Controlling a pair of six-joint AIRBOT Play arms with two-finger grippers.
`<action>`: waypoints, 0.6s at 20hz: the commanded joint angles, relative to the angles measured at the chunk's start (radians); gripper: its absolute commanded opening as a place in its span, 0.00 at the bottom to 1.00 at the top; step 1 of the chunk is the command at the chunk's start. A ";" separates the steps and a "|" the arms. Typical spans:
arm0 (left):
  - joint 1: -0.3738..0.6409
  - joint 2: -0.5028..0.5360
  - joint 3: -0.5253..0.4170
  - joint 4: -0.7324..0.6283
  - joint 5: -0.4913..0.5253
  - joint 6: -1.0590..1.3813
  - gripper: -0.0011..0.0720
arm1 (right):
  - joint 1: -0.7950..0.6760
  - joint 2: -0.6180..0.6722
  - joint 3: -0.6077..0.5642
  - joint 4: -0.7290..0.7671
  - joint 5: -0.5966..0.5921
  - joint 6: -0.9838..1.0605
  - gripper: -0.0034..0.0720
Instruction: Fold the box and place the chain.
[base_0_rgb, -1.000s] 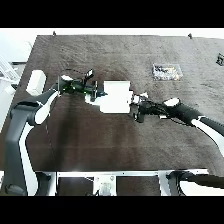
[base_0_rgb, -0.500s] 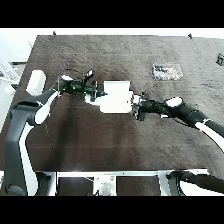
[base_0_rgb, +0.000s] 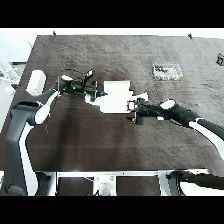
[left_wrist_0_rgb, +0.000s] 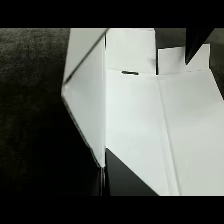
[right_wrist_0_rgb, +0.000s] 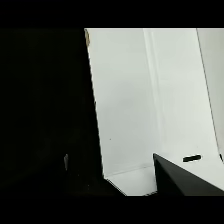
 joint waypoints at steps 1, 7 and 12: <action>-0.001 0.000 0.000 0.000 0.001 0.000 0.04 | 0.018 -0.012 0.001 0.025 -0.087 -0.016 0.90; -0.001 0.000 0.000 0.000 0.001 0.000 0.04 | 0.024 -0.012 0.016 0.060 -0.182 -0.015 0.90; -0.001 -0.001 0.000 0.000 0.001 0.000 0.04 | 0.023 -0.011 0.056 0.137 -0.198 -0.015 0.90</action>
